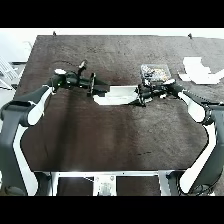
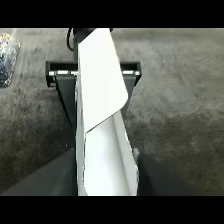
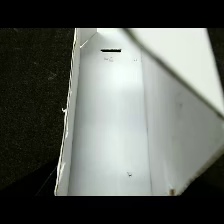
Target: Fold the box and place the chain.
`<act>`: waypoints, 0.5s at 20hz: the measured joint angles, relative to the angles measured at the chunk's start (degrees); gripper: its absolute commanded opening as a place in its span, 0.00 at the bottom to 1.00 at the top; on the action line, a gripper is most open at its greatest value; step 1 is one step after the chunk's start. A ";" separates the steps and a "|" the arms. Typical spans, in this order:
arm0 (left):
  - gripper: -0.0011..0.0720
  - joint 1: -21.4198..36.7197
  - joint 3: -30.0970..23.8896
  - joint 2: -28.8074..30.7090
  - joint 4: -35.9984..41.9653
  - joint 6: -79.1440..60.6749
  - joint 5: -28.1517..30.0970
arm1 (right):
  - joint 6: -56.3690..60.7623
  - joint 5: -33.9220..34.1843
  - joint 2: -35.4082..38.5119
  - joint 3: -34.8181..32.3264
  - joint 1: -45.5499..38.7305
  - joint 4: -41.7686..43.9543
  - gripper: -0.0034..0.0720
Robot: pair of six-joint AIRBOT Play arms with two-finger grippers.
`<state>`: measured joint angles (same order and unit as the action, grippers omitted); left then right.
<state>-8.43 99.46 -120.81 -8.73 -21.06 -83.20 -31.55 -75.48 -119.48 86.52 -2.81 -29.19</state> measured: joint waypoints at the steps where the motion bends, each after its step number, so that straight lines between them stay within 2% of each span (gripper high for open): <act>1: 0.04 0.44 0.00 0.83 -0.02 -0.02 -1.81 | 0.00 0.00 0.00 0.00 0.00 0.00 0.70; 6: 0.03 1.18 -0.09 7.41 -1.38 -0.20 -9.11 | 0.00 0.02 0.00 0.00 0.00 0.00 0.70; 8: 0.03 0.13 -0.28 10.99 -3.50 0.63 -9.20 | 0.00 0.00 0.00 0.00 0.00 0.00 0.70; 10: 0.03 -1.70 -1.64 14.88 -6.91 1.73 -6.75 | 0.00 0.00 0.00 0.00 0.00 0.00 0.70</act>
<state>-10.13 97.82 -105.93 -15.64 -19.33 -89.95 -31.55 -75.48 -119.48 86.52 -2.81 -29.19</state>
